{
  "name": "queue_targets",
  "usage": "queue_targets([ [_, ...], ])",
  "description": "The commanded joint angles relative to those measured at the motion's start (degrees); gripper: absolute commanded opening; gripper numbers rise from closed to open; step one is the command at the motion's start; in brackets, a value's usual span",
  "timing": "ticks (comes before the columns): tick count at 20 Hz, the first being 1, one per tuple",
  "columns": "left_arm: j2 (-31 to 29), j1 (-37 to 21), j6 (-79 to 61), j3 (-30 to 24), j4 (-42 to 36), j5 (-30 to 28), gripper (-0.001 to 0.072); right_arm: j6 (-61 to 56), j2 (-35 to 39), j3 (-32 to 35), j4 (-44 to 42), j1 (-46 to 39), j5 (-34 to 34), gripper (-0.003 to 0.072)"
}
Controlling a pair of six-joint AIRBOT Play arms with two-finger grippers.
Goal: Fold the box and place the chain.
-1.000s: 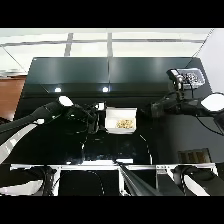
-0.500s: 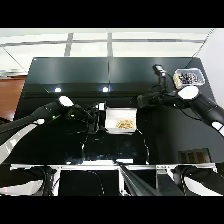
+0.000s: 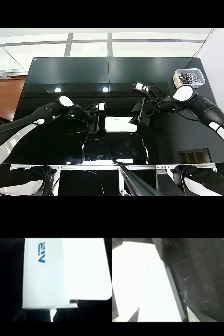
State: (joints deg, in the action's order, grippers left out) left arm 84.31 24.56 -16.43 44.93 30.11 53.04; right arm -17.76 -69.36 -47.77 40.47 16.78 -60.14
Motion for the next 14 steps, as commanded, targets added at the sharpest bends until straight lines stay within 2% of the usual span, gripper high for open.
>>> queue_targets([
  [1,0.04,0.00,-0.02,0.02,0.02,-0.11,0.0350,3.69,-0.39,0.02,0.74,1.68,-0.44,0.0686],
  [5,0.04,0.00,-0.02,0.02,0.02,-0.11,0.0350,3.69,-0.39,0.02,0.83,2.56,-2.43,0.0685],
  [11,0.04,0.04,-0.02,0.02,0.04,-0.11,0.0350,3.61,-0.63,0.07,4.66,3.63,0.59,0.0679],
  [13,0.04,0.09,-0.02,0.02,0.09,-0.11,0.0350,3.26,-0.63,0.07,4.63,3.63,0.15,0.0415],
  [14,0.04,0.09,-0.02,0.02,0.09,-0.11,0.0350,3.19,-0.63,0.07,4.61,3.63,-0.11,0.0414],
])
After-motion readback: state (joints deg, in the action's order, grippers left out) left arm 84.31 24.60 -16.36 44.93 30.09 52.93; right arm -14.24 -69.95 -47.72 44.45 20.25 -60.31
